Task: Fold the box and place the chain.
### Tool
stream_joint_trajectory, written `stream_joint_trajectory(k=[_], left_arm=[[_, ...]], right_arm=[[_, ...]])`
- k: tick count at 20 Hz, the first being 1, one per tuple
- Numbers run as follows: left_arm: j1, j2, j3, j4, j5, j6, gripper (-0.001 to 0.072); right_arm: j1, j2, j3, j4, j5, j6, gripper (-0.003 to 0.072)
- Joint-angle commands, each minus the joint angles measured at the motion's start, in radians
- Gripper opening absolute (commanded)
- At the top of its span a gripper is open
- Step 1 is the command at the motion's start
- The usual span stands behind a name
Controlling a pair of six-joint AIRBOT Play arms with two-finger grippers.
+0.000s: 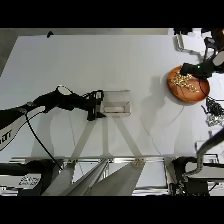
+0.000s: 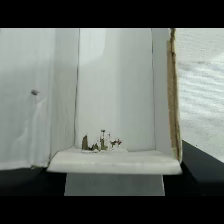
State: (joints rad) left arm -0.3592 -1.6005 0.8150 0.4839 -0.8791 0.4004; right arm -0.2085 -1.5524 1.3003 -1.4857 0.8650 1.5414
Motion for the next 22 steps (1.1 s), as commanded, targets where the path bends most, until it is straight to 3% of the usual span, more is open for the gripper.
stream_joint_trajectory(k=[1,6,8,9,11,12,19,22], left_arm=[[0.0,0.0,0.0,0.0,0.0,0.0,0.0117],[0.0,0.0,0.0,0.0,0.0,0.0,0.0117],[0.0,0.0,0.0,0.0,0.0,0.0,0.0117],[0.0,0.0,0.0,0.0,0.0,0.0,0.0117],[0.0,0.0,0.0,0.001,0.0,0.0,0.0117],[0.0,0.0,0.0,0.001,0.0,0.0,0.0117],[0.0,0.0,0.0,0.0,0.0,0.0,0.0117],[0.0,0.0,0.0,0.0,0.0,0.0,0.0117]], right_arm=[[-0.022,-0.177,0.12,0.017,-0.016,-0.024,0.0702],[-0.029,-0.29,0.137,-0.017,-0.037,-0.024,0.0697],[-0.03,-0.311,0.137,-0.034,-0.024,-0.02,0.0632],[-0.03,-0.311,0.137,-0.034,-0.018,-0.021,0.0525],[-0.03,-0.304,0.137,-0.034,0.003,-0.022,0.0148],[-0.029,-0.296,0.137,-0.034,0.013,-0.024,0.0017],[-0.029,-0.089,0.128,-0.035,0.165,-0.133,0.0013],[-0.006,0.06,0.049,-0.033,0.241,-0.185,0.0013]])
